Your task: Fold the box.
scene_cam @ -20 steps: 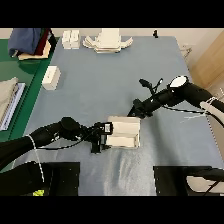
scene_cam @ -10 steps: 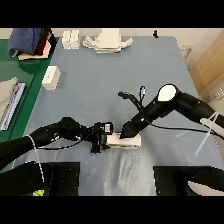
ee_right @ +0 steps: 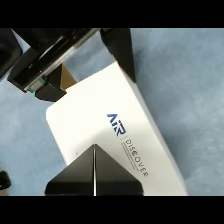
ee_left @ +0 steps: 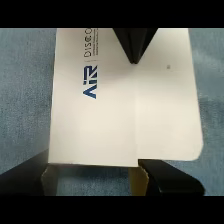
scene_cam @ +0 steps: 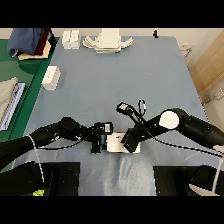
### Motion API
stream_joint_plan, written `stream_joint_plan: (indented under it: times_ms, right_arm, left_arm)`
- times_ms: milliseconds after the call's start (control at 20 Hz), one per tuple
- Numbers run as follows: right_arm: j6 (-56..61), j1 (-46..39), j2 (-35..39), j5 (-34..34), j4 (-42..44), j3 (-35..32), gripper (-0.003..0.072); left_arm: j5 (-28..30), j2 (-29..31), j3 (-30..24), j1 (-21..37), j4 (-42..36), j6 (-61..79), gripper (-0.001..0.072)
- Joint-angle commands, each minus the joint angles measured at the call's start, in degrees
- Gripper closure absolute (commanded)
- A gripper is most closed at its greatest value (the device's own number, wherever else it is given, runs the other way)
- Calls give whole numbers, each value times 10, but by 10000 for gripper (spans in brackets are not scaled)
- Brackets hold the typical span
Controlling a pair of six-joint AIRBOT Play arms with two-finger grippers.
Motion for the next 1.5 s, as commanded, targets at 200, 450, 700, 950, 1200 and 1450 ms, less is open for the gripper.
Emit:
stream_joint_plan:
  times_ms: [200,450,700,950,1200,1450]
  right_arm:
    - [-69,11,62,-66,-80,-12,487]
    - [-216,21,50,-67,-47,-16,306]
    - [-280,61,51,-125,-49,-72,100]
    - [-301,77,51,-208,-92,-88,100]
    - [-316,77,53,-251,-116,-88,100]
    - [-329,78,81,-251,-117,-88,100]
  left_arm:
    - [0,0,1,0,0,0,288]
    - [0,0,1,0,0,0,288]
    - [0,0,1,0,0,0,289]
    - [0,0,0,0,0,0,288]
    - [0,0,0,0,0,0,288]
    - [0,0,1,0,0,0,288]
